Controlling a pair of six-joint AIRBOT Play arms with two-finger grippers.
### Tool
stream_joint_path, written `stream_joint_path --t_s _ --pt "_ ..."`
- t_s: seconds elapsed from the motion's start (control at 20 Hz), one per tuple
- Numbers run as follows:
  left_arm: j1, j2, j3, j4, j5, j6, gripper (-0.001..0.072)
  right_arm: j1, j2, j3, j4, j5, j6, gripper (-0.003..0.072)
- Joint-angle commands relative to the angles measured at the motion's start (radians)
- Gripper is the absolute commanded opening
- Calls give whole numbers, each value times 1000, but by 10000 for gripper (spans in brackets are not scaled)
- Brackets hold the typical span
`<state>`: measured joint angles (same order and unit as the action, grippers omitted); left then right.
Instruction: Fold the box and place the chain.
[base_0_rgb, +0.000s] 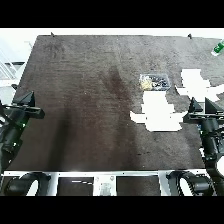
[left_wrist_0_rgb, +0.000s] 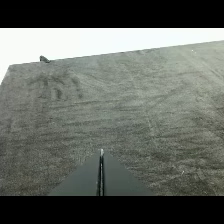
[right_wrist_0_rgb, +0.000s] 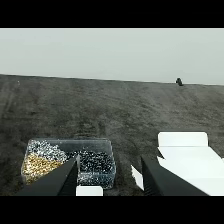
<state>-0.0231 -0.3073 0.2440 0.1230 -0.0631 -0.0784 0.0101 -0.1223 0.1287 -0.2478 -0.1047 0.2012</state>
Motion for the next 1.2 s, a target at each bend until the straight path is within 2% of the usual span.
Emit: stream_joint_path --t_s 0.0,0.35,0.45,0.55,0.65,0.75,0.85,0.9,1.0,1.05,1.15 --pt "0 1 0 0 0 0 17 0 0 0 0 0 0 431" --pt "0 1 0 0 1 0 17 -1 -30 57 21 1 27 434" --pt "0 1 0 0 0 0 17 -2 -138 117 84 -1 29 434" --pt "0 1 0 0 0 0 17 -30 -302 211 219 5 33 435" --pt "0 1 0 0 0 0 17 -97 -475 308 225 69 32 456" --pt "0 1 0 0 0 0 17 -211 -628 393 222 194 38 476" --pt "0 1 0 0 0 0 17 -364 -754 461 170 398 104 475" --pt "0 1 0 0 0 0 17 -443 -803 494 67 527 197 475" --pt "0 1 0 0 0 0 17 -598 -908 592 -257 797 478 477" --pt "0 1 0 0 0 0 17 -660 -956 646 -385 913 554 477" --pt "0 1 0 0 0 0 17 -743 -1016 735 -533 1062 600 477"
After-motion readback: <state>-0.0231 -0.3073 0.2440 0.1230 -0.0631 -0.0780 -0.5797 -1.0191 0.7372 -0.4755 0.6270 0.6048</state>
